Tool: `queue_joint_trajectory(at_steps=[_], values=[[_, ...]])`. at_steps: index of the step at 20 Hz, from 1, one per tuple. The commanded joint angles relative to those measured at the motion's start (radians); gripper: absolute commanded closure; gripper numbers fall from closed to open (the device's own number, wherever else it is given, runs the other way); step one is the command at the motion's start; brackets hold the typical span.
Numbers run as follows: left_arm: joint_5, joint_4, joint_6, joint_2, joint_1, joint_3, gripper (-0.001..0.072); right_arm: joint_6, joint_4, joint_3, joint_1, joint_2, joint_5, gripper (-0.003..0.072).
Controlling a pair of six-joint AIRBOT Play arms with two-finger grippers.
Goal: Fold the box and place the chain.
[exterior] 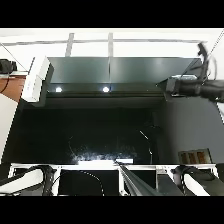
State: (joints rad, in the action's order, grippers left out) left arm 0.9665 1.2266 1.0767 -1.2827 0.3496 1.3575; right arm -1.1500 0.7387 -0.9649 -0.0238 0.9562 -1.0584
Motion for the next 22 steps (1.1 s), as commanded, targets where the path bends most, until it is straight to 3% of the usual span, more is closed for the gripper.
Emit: queue_joint_trajectory(at_steps=[1,3,5,8,10,15,22], values=[[0.147,-0.111,0.058,0.117,-0.101,0.008,0.0689,-0.075,0.247,-0.165,-0.031,-0.003,-0.056,0.0646],[0.161,-0.109,0.137,0.188,-0.208,-0.055,0.0690,-0.111,0.356,-0.168,-0.070,-0.011,-0.102,0.0646],[0.099,-0.109,0.167,0.270,-0.312,-0.199,0.0690,-0.144,0.427,-0.101,-0.092,-0.013,-0.097,0.0646],[-0.080,-0.110,0.266,0.397,-0.449,-0.519,0.0689,-0.177,0.405,0.084,-0.085,-0.013,0.026,0.0646],[-0.168,-0.110,0.270,0.443,-0.487,-0.649,0.0689,-0.177,0.407,0.149,-0.074,-0.013,0.127,0.0646],[-0.182,-0.109,0.281,0.447,-0.432,-0.659,0.0686,-0.175,0.410,0.150,-0.074,-0.014,0.121,0.0648],[-0.181,-0.110,0.281,0.447,-0.430,-0.659,0.0686,-0.175,0.410,0.150,-0.074,-0.014,0.121,0.0648]])
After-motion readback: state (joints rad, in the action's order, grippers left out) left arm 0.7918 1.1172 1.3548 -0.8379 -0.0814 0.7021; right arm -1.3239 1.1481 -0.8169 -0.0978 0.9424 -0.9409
